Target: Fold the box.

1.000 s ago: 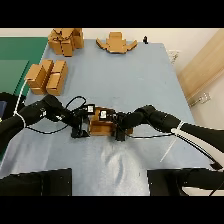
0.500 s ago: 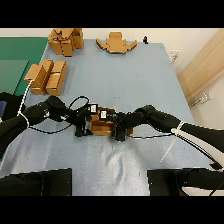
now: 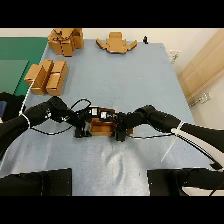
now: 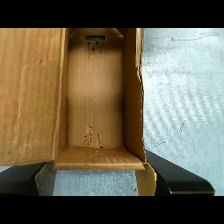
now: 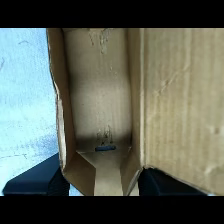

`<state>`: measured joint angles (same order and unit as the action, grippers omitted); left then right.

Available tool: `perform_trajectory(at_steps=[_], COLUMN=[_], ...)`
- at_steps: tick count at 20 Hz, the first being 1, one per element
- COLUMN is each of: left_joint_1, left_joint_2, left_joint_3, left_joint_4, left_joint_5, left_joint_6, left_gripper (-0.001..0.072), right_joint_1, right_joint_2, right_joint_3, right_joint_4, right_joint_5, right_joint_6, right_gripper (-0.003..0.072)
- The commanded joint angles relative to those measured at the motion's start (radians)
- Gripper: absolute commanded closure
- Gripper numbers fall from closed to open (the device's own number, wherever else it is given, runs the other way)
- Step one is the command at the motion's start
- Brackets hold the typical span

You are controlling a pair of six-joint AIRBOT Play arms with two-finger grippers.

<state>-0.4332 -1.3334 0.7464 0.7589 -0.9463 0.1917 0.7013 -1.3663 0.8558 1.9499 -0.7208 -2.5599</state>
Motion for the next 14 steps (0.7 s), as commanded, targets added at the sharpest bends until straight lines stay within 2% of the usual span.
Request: perform_trajectory(at_steps=[1,4,5,6,7,8,10,14], left_joint_1=[-0.019,-0.028,-0.027,-0.027,-0.027,-0.027,-0.027,-0.026], left_joint_2=[-0.001,-0.001,-0.001,-0.001,-0.001,-0.001,-0.001,-0.001], left_joint_3=[-0.001,-0.001,-0.001,-0.001,-0.001,-0.001,-0.001,-0.001], left_joint_4=[0.0,0.003,0.006,0.008,0.009,0.008,0.008,0.012], left_joint_5=[-0.003,0.005,0.007,0.002,0.002,0.002,0.002,0.003], left_joint_6=[0.002,0.002,0.0,-0.001,-0.001,-0.001,-0.002,-0.01], left_gripper=[0.0019,0.0026,0.0184,0.04,0.0462,0.0475,0.0476,0.0476], right_joint_1=[0.0,0.0,0.0,0.0,0.0,0.0,-0.004,-0.032], right_joint_2=[0.0,0.0,0.0,0.001,0.001,0.002,0.015,0.09], right_joint_3=[0.001,0.001,0.001,0.001,0.001,0.001,0.001,0.001], right_joint_4=[0.003,0.003,0.003,0.003,0.002,0.002,-0.002,-0.01], right_joint_5=[0.001,0.001,0.001,0.001,0.002,0.001,-0.005,-0.042], right_joint_6=[0.005,0.005,0.005,0.005,0.005,0.005,0.005,0.078], right_gripper=[0.0325,0.0325,0.0325,0.032,0.0243,0.0148,0.008,0.008])
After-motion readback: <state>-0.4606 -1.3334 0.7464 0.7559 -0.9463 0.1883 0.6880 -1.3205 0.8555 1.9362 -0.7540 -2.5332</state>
